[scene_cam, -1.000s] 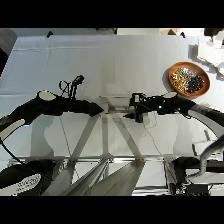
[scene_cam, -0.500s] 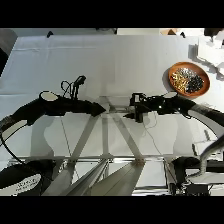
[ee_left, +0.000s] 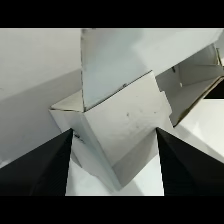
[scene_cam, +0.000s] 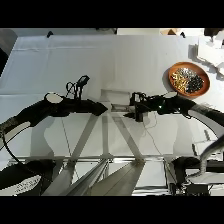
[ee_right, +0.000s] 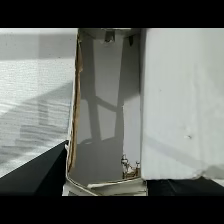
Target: Fold the box and place the chain.
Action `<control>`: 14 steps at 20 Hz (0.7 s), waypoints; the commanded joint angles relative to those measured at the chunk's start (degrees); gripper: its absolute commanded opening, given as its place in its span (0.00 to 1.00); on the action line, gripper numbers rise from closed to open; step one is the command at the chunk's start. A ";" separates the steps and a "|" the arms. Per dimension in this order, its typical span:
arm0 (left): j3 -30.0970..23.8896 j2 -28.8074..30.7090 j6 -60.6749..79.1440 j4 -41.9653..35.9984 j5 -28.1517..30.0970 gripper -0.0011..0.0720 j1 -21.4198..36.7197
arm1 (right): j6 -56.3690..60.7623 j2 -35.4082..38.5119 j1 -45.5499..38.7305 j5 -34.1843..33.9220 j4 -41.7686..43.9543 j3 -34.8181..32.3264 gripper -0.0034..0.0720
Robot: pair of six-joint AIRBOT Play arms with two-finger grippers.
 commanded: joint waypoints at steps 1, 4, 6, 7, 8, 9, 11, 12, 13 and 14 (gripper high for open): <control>-0.04 -0.04 -4.98 7.48 3.26 0.77 -1.05 | -0.04 0.02 0.00 0.24 -0.15 0.00 0.58; 0.00 0.02 -8.98 12.11 4.87 0.77 -2.58 | -0.04 0.02 0.00 0.24 -0.15 0.00 0.58; 0.02 0.15 -11.39 12.11 6.25 0.77 -3.37 | -0.04 0.02 0.00 0.24 -0.15 0.00 0.58; 0.04 0.31 -12.33 12.11 7.17 0.77 -3.80 | -0.04 0.02 0.00 0.26 -0.15 0.00 0.58; 0.13 0.39 -12.72 12.15 7.58 0.77 -4.17 | -0.04 0.02 0.00 0.24 -0.15 0.00 0.58; 0.13 0.55 -13.57 12.44 7.87 0.77 -4.57 | -0.04 0.02 0.00 0.24 -0.15 0.00 0.58; 0.13 0.98 -14.93 12.72 7.91 0.77 -4.59 | -0.04 0.02 0.00 0.22 -0.15 0.00 0.58; 0.13 1.40 -14.99 12.70 8.13 0.78 -4.59 | -0.04 0.02 0.00 0.24 -0.15 0.00 0.58; 0.13 2.01 -14.99 12.70 8.31 0.81 -4.59 | -0.04 0.02 0.00 0.24 -0.15 0.00 0.58; 0.15 2.58 -14.97 12.74 8.48 0.88 -4.59 | -0.04 0.02 0.00 0.24 -0.15 0.00 0.58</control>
